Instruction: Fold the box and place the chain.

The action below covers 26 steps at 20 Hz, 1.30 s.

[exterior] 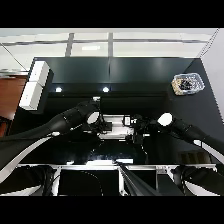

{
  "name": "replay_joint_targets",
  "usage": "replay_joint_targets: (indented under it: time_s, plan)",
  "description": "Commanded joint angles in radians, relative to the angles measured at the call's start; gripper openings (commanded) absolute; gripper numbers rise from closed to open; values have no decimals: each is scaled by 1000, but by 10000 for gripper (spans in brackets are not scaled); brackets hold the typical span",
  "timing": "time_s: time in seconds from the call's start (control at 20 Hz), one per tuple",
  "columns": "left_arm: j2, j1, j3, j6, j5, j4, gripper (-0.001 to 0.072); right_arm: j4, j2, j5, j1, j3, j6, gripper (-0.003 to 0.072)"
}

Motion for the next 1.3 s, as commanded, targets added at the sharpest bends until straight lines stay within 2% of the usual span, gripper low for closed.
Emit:
replay_joint_targets:
  time_s: [0.0,0.1,0.25,0.3,0.35,0.55,0.6,0.65,0.7,0.85,0.9,0.95,1.2,1.25]
  plan:
    - [-3,-1,3,-36,24,3,387,0,0,0,1,0,0,416]
    - [-3,-1,3,-35,22,3,258,0,0,0,1,0,0,415]
    - [-3,-1,6,-36,22,3,218,0,0,0,1,0,0,415]
    - [-5,-1,6,-35,21,3,151,1,0,0,1,0,0,415]
    - [-5,-1,6,-35,24,3,24,1,0,0,1,0,0,416]
    - [-5,-1,6,-35,19,-2,25,1,0,0,1,0,0,415]
    - [-5,0,7,-34,21,-7,78,1,0,0,1,0,0,416]
    - [-5,-1,7,-35,21,-8,310,1,0,0,0,0,0,416]
    - [-5,-1,7,-35,20,-8,493,1,0,0,1,0,0,416]
    - [-5,-1,7,-35,22,-6,491,1,0,0,0,0,0,415]
    - [-5,-1,7,-35,22,-5,442,1,0,0,1,0,0,415]
    - [-5,-1,7,-35,24,-4,356,1,0,0,1,0,0,416]
    - [-8,0,12,-27,5,0,341,1,0,0,1,0,0,416]
    - [-10,-1,12,-27,3,0,267,1,0,0,0,0,0,416]
